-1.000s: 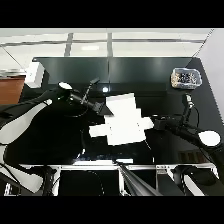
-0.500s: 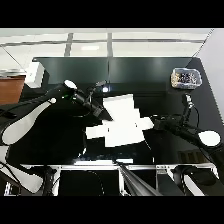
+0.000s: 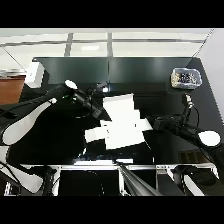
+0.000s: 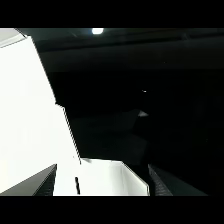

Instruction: Fold the box and place the chain.

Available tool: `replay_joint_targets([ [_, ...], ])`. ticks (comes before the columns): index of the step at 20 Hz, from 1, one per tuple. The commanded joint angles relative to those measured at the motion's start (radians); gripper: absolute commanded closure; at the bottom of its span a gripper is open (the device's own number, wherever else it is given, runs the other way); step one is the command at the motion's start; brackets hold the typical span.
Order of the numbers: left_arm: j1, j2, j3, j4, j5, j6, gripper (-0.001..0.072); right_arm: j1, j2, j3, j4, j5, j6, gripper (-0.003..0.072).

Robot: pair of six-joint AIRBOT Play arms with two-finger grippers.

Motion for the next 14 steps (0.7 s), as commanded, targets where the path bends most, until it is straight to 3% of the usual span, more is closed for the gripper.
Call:
replay_joint_targets([
  [1,0.007,0.025,0.0,0.041,-0.021,-0.05,0.069,0.0,0.001,0.067,-0.17,0.095,-0.012,0.0037],
  [3,0.007,0.085,-0.007,0.137,-0.018,-0.115,0.0692,0.001,0.001,0.172,-0.396,0.24,-0.015,0.0039],
  [5,-0.002,0.191,-0.074,0.153,0.069,-0.085,0.0693,0.001,0.001,0.243,-0.513,0.328,-0.069,0.0039],
  [8,-0.006,0.404,-0.295,0.085,0.463,0.076,0.0689,0.001,0.001,0.256,-0.529,0.338,-0.138,0.0039],
  [9,-0.006,0.457,-0.353,0.054,0.523,0.181,0.0687,0.001,0.001,0.256,-0.529,0.34,-0.138,0.004],
  [12,-0.028,0.495,-0.399,0.057,0.405,0.533,0.0688,0.001,0.0,0.256,-0.505,0.341,-0.129,0.004],
  [14,-0.055,0.483,-0.399,0.057,0.435,0.555,0.0688,0.001,0.0,0.255,-0.431,0.341,-0.127,0.004],
])
